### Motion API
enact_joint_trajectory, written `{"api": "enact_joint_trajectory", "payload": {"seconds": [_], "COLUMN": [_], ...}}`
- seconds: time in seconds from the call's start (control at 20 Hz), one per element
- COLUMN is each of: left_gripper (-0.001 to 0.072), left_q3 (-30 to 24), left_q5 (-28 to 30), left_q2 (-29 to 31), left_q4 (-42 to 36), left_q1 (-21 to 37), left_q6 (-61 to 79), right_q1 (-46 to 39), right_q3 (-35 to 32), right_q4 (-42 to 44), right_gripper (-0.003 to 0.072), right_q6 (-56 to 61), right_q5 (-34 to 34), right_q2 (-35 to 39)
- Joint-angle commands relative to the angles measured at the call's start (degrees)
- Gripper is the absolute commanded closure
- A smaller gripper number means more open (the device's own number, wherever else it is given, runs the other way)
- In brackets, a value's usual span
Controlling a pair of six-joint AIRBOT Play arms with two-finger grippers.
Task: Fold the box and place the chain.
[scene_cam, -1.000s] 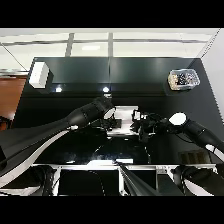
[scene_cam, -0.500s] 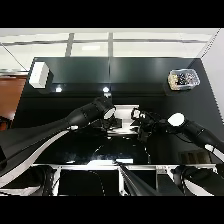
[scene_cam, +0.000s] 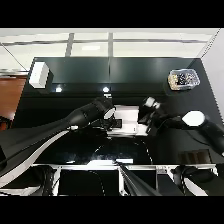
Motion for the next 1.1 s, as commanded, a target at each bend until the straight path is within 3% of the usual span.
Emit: {"api": "enact_joint_trajectory", "payload": {"seconds": [0.0, 0.2, 0.35, 0.55, 0.7, 0.85, 1.05], "left_gripper": [0.0684, 0.0684, 0.0683, 0.0683, 0.0683, 0.0684, 0.0684], "left_q3": [0.02, 0.02, 0.02, 0.02, 0.02, 0.02, 0.02], "left_q5": [0.44, 0.44, 0.44, 0.46, 0.44, 0.44, 0.44], "left_q2": [-0.02, -0.02, -0.02, -0.02, -0.02, -0.02, -0.02], "left_q4": [-0.04, -0.09, -0.11, -0.09, -0.11, -0.09, -0.09], "left_q1": [0.04, 0.04, 0.04, 0.04, 0.04, 0.04, 0.04], "left_q6": [-0.24, -0.24, -0.26, -0.24, -0.24, -0.24, -0.24], "right_q1": [-11.63, -28.94, -33.0, -28.48, -23.5, -18.91, -17.35], "right_q3": [1.42, -1.86, -6.47, -7.37, -7.34, -5.97, -1.2], "right_q4": [-8.22, -9.25, -8.61, 0.79, 8.28, 14.08, 14.49], "right_gripper": [0.068, 0.068, 0.068, 0.068, 0.068, 0.068, 0.0671], "right_q6": [21.64, 47.93, 51.04, 43.45, 39.04, 33.86, 33.81], "right_q5": [8.41, 2.99, 4.04, 14.73, 16.2, 16.31, 19.23], "right_q2": [6.84, 6.6, 2.67, -9.4, -14.88, -16.15, -16.15]}}
